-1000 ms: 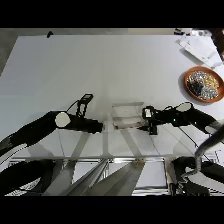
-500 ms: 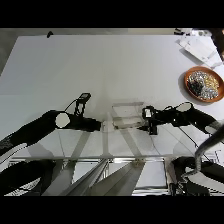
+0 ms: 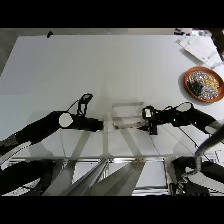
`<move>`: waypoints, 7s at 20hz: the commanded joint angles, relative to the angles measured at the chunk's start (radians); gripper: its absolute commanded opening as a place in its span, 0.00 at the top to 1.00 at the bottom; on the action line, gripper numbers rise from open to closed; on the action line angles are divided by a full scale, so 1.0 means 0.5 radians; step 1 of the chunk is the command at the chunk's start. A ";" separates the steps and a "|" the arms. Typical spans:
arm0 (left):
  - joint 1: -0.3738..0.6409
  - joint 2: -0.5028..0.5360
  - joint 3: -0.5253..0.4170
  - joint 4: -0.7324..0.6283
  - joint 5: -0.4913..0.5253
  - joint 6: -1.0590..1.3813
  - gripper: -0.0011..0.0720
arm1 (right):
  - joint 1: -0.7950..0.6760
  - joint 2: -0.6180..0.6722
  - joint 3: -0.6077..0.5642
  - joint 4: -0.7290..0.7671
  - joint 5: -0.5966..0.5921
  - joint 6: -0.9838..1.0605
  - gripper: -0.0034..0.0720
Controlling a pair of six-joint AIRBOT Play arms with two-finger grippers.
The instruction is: Fold the box and place the chain.
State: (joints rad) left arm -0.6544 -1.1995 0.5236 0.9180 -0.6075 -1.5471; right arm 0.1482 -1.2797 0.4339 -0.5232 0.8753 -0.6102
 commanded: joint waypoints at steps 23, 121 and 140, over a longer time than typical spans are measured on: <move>-0.111 0.124 0.089 -0.296 0.032 0.223 0.95 | -0.002 0.002 0.001 0.001 0.003 0.001 0.37; -0.578 -1.014 1.508 0.869 -1.232 -1.611 0.81 | -0.002 0.002 0.001 0.000 0.005 0.001 0.37; -0.594 -0.958 1.508 0.892 -1.318 -1.550 0.63 | -0.002 0.002 0.001 0.000 0.005 0.001 0.37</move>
State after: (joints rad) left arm -0.9524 -1.6943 1.2766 1.3510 -1.2308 -2.3432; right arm 0.1474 -1.2797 0.4335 -0.5240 0.8772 -0.6167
